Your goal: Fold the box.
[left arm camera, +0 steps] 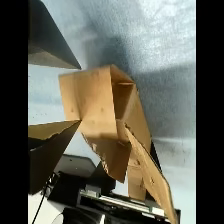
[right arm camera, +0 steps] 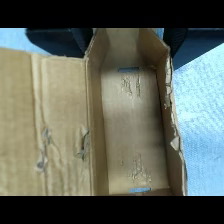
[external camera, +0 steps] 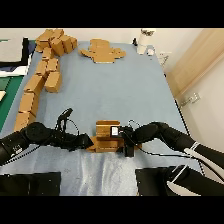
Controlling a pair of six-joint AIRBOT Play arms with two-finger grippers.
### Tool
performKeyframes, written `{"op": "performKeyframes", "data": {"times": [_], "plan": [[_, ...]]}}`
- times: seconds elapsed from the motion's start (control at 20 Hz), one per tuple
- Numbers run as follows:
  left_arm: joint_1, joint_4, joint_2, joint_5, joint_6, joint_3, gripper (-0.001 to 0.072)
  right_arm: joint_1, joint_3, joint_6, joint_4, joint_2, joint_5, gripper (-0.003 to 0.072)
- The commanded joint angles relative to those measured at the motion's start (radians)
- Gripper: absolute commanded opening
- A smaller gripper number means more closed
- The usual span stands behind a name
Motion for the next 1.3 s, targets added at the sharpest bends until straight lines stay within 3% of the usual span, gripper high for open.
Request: {"op": "performKeyframes", "data": {"times": [0.0,0.3,0.7,0.85,1.0,1.1,1.25], "plan": [[0.000,-0.077,-0.015,0.009,0.079,0.000,0.0501,0.000,0.000,0.000,0.000,-0.001,0.000,0.0510],[0.000,-0.237,-0.075,0.012,0.225,0.000,0.0500,0.000,0.000,0.000,0.000,-0.001,0.000,0.0510],[-0.001,-0.219,-0.078,0.046,0.225,0.000,0.0497,0.000,0.000,0.000,0.000,-0.001,0.000,0.0510],[-0.042,-0.194,-0.078,0.122,0.186,0.010,0.0477,0.000,0.000,0.000,0.000,-0.001,0.000,0.0510],[-0.145,0.058,-0.088,0.179,-0.066,0.059,0.0477,0.000,0.000,0.000,0.000,-0.001,0.000,0.0510],[-0.200,0.297,-0.114,0.144,-0.326,0.101,0.0477,0.000,0.000,0.000,0.000,-0.001,0.000,0.0510],[-0.269,0.471,-0.165,0.101,-0.506,0.187,0.0477,0.000,0.000,0.000,0.000,-0.001,0.000,0.0510]]}}
